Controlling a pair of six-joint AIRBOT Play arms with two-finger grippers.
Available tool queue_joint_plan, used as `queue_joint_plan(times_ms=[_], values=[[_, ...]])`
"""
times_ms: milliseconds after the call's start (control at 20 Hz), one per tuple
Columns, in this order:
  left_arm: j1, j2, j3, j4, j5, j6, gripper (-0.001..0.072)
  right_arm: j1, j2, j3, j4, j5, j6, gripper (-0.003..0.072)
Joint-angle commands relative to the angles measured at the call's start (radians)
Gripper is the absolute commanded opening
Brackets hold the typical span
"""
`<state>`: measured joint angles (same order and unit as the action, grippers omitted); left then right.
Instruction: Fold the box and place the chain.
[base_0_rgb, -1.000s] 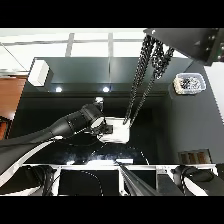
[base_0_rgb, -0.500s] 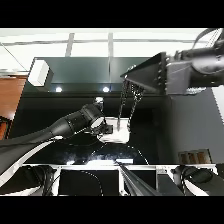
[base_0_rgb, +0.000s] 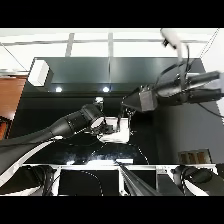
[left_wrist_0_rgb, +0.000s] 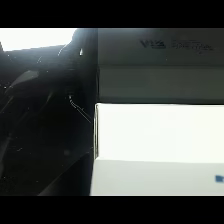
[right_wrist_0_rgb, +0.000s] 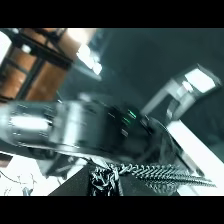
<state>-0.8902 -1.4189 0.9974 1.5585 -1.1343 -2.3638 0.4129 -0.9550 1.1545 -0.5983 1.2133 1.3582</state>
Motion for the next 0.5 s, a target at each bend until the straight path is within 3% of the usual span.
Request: queue_joint_plan(times_ms=[0,150,300,450], values=[[0.000,0.000,0.000,0.001,0.000,0.000,0.0028,0.002,0.000,-0.110,-0.002,-0.009,0.000,0.0006],[0.000,0.000,0.000,0.001,0.000,0.000,0.0028,0.005,0.000,-0.228,-0.005,-0.049,0.000,0.0006],[0.000,0.000,0.000,0.001,0.000,0.000,0.0028,0.068,-0.014,-0.353,-0.003,-0.182,-0.001,0.0008],[0.000,0.000,0.000,0.001,0.000,0.000,0.0028,0.124,-0.073,-0.401,-0.008,-0.276,-0.002,0.0009]])
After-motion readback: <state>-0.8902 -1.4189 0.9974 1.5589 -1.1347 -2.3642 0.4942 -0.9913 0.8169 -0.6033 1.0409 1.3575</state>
